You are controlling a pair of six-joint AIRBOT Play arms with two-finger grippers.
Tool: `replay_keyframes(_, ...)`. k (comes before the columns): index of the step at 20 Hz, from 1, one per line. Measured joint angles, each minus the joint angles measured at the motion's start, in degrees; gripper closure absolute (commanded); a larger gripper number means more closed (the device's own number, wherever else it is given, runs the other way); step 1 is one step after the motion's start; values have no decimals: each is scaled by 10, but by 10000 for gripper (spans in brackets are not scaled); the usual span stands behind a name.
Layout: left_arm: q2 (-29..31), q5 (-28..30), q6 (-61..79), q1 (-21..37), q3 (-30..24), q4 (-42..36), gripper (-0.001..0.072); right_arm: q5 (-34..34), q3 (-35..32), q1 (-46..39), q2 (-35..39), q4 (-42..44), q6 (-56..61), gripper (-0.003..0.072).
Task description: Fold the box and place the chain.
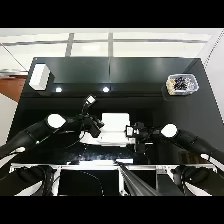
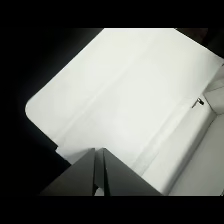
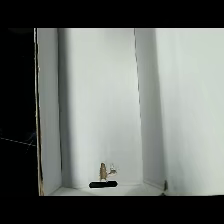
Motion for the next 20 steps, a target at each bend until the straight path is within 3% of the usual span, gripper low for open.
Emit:
replay_keyframes(4, 52, -51, 3, 73, 3, 67, 577, 0, 0, 0, 0, 0, 0, 378)
replay_keyframes(5, 65, -69, 4, 101, 4, 84, 329, 0, 0, 0, 0, 0, 0, 378)
replay_keyframes(6, 76, -90, 4, 128, 4, 96, -11, 0, 0, 0, 0, 0, 0, 378)
replay_keyframes(9, 101, -161, 4, 206, 4, 130, 4, 0, 0, 0, 0, 0, 0, 378)
replay_keyframes(13, 113, -260, 46, 254, 1, 189, 5, 0, 0, 0, 0, 0, 0, 378)
replay_keyframes(17, 115, -305, 171, 239, -13, 180, 5, 0, 0, 0, 0, 0, 0, 378)
replay_keyframes(20, 116, -276, 233, 187, -21, 167, 5, 0, 0, 0, 0, 0, 0, 378)
